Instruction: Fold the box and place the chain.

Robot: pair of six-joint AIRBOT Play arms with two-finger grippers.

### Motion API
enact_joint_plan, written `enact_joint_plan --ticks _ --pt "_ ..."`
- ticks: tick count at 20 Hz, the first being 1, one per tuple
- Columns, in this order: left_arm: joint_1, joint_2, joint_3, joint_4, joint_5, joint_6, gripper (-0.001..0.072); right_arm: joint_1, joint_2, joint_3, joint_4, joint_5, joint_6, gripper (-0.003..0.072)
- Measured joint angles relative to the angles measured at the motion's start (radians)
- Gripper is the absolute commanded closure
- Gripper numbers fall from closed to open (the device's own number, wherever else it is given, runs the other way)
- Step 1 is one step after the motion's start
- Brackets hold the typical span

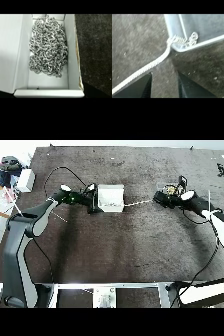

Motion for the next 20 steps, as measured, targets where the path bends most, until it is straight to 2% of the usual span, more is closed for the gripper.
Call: enact_joint_plan --ticks 3,4,6,7,10,13,16,20 --pt "0.0 0.0 0.0 0.0 0.0 0.0 0.0302 0.002 -0.04 0.012 0.062 -0.046 -0.042 0.0357" --pt "0.0 0.0 0.0 0.0 0.0 0.0 0.0302 0.008 -0.056 0.023 0.078 -0.055 -0.058 0.0518" --pt "0.0 0.0 0.0 0.0 0.0 0.0 0.0302 0.016 -0.083 0.049 0.102 -0.07 -0.077 0.0538" --pt "0.0 0.0 0.0 0.0 0.0 0.0 0.0302 0.018 -0.093 0.06 0.107 -0.075 -0.083 0.068" --pt "0.0 0.0 0.0 0.0 0.0 0.0 0.0302 0.023 -0.104 0.079 0.119 -0.055 -0.096 0.0678" --pt "0.0 0.0 0.0 0.0 0.0 0.0 0.0302 0.033 -0.051 0.087 0.124 0.037 -0.129 0.0678" --pt "0.0 0.0 0.0 0.0 0.0 0.0 0.0302 0.076 0.072 0.09 0.126 0.142 -0.182 0.0678" --pt "0.0 0.0 0.0 0.0 0.0 0.0 0.0302 0.185 0.267 0.092 0.132 0.185 -0.229 0.0677"
